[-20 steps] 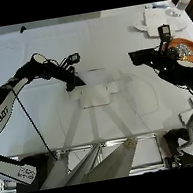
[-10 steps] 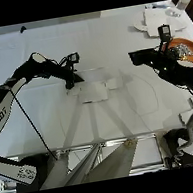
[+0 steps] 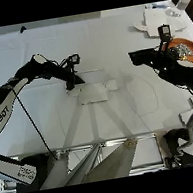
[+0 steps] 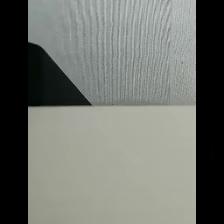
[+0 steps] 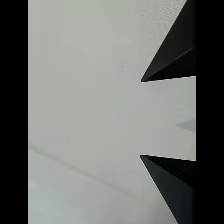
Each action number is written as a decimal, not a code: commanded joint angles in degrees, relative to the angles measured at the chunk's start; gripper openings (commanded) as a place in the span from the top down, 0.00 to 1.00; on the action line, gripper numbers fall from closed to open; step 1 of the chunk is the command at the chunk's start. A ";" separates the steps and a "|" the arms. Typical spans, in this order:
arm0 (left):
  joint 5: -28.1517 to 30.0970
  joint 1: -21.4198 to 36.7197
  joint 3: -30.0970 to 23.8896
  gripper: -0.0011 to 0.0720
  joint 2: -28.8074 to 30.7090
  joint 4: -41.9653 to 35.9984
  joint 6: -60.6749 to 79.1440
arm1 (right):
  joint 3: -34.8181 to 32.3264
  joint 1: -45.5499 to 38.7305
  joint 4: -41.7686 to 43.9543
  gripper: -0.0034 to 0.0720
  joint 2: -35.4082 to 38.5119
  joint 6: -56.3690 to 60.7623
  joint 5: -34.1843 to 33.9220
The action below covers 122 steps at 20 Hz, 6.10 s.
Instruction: Fold the box and place the chain.
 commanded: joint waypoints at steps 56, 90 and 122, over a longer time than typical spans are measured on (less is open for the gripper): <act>1.84 -0.50 0.00 0.97 1.03 5.88 -2.40 | 13.46 6.47 -38.23 0.18 9.03 0.70 52.41; 1.81 -0.50 0.00 0.97 1.03 5.88 -2.40 | 1.09 19.41 -44.63 0.03 4.09 4.57 31.54; 1.84 -0.50 0.00 0.97 1.03 5.88 -2.40 | 0.37 15.28 -16.72 0.04 -16.39 -41.62 22.49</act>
